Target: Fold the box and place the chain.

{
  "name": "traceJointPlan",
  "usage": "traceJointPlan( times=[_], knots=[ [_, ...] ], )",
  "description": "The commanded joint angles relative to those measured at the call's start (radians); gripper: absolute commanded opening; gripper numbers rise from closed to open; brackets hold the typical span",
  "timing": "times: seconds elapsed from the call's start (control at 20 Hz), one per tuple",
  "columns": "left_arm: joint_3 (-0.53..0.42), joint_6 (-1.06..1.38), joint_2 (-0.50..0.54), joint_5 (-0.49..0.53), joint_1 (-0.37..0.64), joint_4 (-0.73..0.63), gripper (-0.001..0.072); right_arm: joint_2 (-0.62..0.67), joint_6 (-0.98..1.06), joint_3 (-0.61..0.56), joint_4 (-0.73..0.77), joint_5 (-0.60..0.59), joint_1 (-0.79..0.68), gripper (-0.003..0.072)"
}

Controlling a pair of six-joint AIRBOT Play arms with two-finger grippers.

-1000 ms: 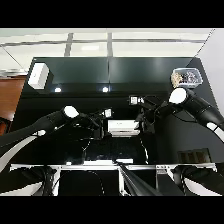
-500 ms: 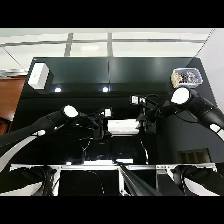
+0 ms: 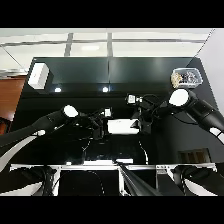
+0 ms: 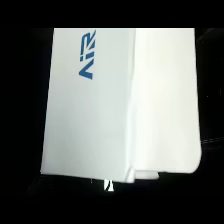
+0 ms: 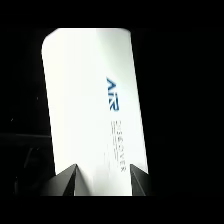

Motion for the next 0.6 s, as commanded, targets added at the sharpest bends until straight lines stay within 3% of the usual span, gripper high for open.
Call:
traceJointPlan(
  times=[0.0,0.25,0.35,0.55],
  knots=[
    [0.0,0.0,0.0,-0.002,0.0,0.0,0.0399,-0.008,0.0,0.0,0.01,-0.064,0.027,0.0378],
    [0.0,0.0,0.0,-0.002,0.0,0.0,0.0399,-0.021,0.0,0.0,0.001,-0.027,0.031,0.0376],
    [0.0,0.0,0.0,-0.003,0.0,0.0,0.0399,-0.021,0.0,0.0,-0.006,-0.016,0.031,0.0231],
    [0.0,0.0,0.0,-0.003,0.0,0.0,0.0399,-0.021,0.0,0.0,-0.024,-0.01,0.031,0.0232]
  ],
)
